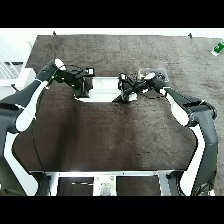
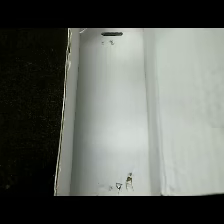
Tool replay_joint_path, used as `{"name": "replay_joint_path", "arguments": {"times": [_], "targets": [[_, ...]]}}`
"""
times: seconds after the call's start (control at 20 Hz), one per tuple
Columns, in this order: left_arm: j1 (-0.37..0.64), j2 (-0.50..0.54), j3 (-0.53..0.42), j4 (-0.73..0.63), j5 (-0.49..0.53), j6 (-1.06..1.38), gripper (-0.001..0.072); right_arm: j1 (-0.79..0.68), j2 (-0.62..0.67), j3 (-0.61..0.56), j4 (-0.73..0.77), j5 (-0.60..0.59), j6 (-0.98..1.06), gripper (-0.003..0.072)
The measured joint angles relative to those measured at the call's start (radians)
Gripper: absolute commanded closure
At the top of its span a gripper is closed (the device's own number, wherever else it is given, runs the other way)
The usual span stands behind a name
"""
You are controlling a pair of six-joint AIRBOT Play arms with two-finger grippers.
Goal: Fold the box and place the chain.
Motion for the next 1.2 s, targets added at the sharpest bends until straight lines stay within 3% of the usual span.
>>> {"name": "replay_joint_path", "arguments": {"times": [0.3, 0.35, 0.4, 0.45, 1.2], "targets": [[-0.002, -0.019, -0.005, -0.017, -0.003, 0.000, 0.0153, 0.000, 0.000, 0.000, 0.000, 0.000, 0.000, 0.0257], [-0.002, -0.021, -0.005, -0.021, -0.003, 0.001, 0.0190, 0.000, 0.000, 0.000, 0.000, 0.000, 0.000, 0.0257], [-0.002, -0.021, -0.005, -0.024, -0.003, 0.003, 0.0326, 0.000, 0.000, 0.000, 0.000, 0.000, 0.000, 0.0258], [-0.002, -0.023, -0.006, -0.024, -0.003, 0.004, 0.0353, 0.000, 0.000, 0.000, 0.000, 0.000, 0.000, 0.0257], [-0.002, -0.026, -0.006, -0.057, -0.005, 0.035, 0.0365, 0.000, 0.000, 0.000, 0.000, 0.000, 0.000, 0.0257]]}}
